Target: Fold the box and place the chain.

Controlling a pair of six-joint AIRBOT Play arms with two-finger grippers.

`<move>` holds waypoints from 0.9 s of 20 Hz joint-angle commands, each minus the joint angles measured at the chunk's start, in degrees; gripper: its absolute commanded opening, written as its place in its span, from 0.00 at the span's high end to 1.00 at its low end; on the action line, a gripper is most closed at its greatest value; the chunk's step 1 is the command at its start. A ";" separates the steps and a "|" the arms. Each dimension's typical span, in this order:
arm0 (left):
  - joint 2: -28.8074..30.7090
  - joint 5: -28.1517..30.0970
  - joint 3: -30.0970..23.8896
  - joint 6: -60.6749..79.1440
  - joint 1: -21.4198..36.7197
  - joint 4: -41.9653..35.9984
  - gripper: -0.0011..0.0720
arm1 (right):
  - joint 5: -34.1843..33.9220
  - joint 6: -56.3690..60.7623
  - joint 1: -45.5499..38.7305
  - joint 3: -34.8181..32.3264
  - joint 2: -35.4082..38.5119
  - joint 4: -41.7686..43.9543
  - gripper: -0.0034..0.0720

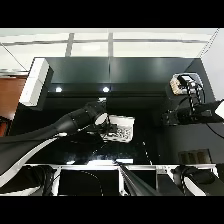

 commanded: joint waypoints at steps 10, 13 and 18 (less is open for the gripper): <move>27.41 -1.09 -10.82 19.02 24.17 8.85 0.29 | 0.55 1.68 -0.04 0.00 0.04 0.04 0.69; 30.03 17.16 -23.10 39.43 34.71 -19.67 0.29 | 0.59 3.10 -0.04 0.00 0.04 0.09 0.69; 29.94 9.11 -34.38 104.00 33.68 -56.08 0.29 | 2.25 3.48 -0.04 0.00 0.04 0.09 0.69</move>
